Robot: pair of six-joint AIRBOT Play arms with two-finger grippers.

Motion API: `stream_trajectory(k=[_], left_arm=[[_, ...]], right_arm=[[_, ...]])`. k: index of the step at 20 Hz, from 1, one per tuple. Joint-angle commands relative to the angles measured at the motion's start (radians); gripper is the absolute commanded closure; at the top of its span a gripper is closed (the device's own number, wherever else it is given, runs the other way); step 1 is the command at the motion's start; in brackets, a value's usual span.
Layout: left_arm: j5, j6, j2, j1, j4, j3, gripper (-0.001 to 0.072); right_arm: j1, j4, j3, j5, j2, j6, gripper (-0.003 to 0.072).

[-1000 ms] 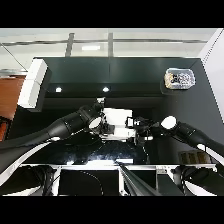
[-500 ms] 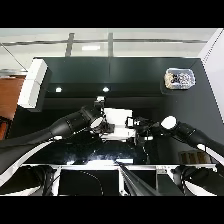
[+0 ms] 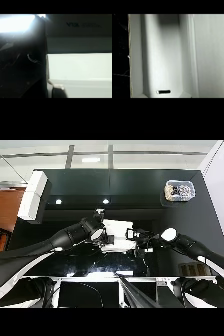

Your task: Fold the box and place the chain.

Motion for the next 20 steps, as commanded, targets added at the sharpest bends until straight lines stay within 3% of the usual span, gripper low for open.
stream_trajectory(k=[1,3,5,6,11,14,20], left_arm=[[0.000,0.002,-0.001,0.000,-0.008,0.001,0.0682],[0.000,0.002,-0.001,0.000,-0.008,0.002,0.0658],[-0.001,0.002,-0.001,0.000,-0.012,0.002,0.0308],[-0.005,0.002,-0.001,0.000,-0.012,0.002,0.0281],[-0.023,0.002,-0.001,0.000,-0.006,0.002,0.0287],[-0.016,0.002,-0.007,0.000,-0.008,0.002,0.0354],[-0.017,0.002,-0.023,0.000,-0.012,0.002,0.0356]], right_arm=[[0.000,0.000,0.000,0.000,0.000,-0.001,0.0157],[0.000,0.000,0.000,0.000,0.000,-0.001,0.0157],[0.000,0.000,0.000,0.000,0.000,-0.001,0.0157],[0.000,0.000,0.000,0.000,0.000,-0.001,0.0157],[0.000,0.000,0.000,0.000,0.000,-0.001,0.0157],[0.000,0.000,0.000,0.000,0.000,-0.001,0.0157],[0.000,0.000,0.000,0.000,0.000,-0.001,0.0157]])
